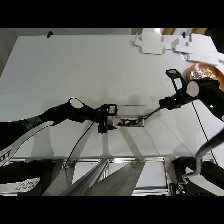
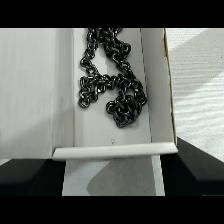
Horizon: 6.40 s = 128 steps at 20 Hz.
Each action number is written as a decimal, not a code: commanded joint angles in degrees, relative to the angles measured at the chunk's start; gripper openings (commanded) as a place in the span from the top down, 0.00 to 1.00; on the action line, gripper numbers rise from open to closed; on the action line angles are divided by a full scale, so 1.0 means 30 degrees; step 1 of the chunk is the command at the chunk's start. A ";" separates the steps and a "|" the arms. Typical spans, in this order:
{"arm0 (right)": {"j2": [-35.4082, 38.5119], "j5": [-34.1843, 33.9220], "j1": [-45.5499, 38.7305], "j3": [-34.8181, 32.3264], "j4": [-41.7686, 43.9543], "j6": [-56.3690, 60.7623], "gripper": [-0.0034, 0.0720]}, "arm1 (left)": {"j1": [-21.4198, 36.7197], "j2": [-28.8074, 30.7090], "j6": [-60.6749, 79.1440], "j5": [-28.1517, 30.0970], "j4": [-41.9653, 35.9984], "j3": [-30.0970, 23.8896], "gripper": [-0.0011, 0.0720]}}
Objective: Fold the box and place the chain.
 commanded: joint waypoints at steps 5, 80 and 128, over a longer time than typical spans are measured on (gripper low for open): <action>0.5355 0.2011 0.2586 0.0015 0.3038 -0.0787 0.94 | 0.0015 0.0007 0.0000 0.0000 0.0007 0.0000 0.70; -0.1982 -0.3351 -0.0095 -0.1464 0.1632 -0.0357 0.94 | 0.0015 0.0007 0.0000 0.0000 0.0007 0.0000 0.70; 0.2076 -0.1005 0.1093 -0.1464 0.1690 -0.0219 0.94 | 0.0015 0.0007 0.0000 0.0000 0.0007 0.0000 0.70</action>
